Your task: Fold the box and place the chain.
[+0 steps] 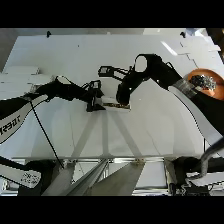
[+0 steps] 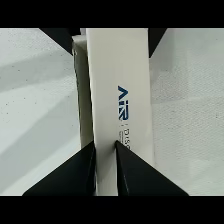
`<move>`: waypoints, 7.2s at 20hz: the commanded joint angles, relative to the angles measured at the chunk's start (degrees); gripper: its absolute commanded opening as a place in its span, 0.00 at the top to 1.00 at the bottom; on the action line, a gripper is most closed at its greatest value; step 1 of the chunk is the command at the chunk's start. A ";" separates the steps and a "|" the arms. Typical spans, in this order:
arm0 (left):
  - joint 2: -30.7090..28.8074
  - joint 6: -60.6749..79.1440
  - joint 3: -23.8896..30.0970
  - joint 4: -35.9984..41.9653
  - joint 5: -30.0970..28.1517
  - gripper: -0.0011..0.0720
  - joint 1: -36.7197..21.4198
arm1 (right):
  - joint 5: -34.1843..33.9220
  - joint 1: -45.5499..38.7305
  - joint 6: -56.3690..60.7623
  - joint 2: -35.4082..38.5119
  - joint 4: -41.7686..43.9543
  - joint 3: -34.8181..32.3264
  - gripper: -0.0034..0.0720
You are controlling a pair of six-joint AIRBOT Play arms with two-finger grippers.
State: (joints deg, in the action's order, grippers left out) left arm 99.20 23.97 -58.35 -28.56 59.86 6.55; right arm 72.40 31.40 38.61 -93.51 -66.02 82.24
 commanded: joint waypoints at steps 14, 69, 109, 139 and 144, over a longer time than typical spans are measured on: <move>0.00 0.00 0.00 0.04 -0.02 0.52 0.00 | -5.49 0.11 4.92 -0.07 -2.67 -4.28 0.67; 0.00 0.02 0.00 0.04 0.00 0.52 -0.02 | -10.95 -4.46 18.18 -4.50 32.98 -10.03 0.93; 0.00 0.00 0.00 0.04 0.00 0.52 -0.02 | -14.19 -13.68 2.80 6.78 43.39 -33.55 0.94; 0.00 0.07 0.00 0.76 -0.02 0.71 0.00 | -20.98 -35.04 35.56 42.66 -14.97 -33.53 0.93; -0.57 0.00 0.00 2.75 0.17 0.97 -0.26 | -20.98 -35.04 35.56 42.66 -14.97 -33.53 0.93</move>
State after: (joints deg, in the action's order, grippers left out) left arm 99.02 24.01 -58.28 -27.83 59.79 6.50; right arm 51.48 -3.60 73.87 -50.89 -80.47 48.64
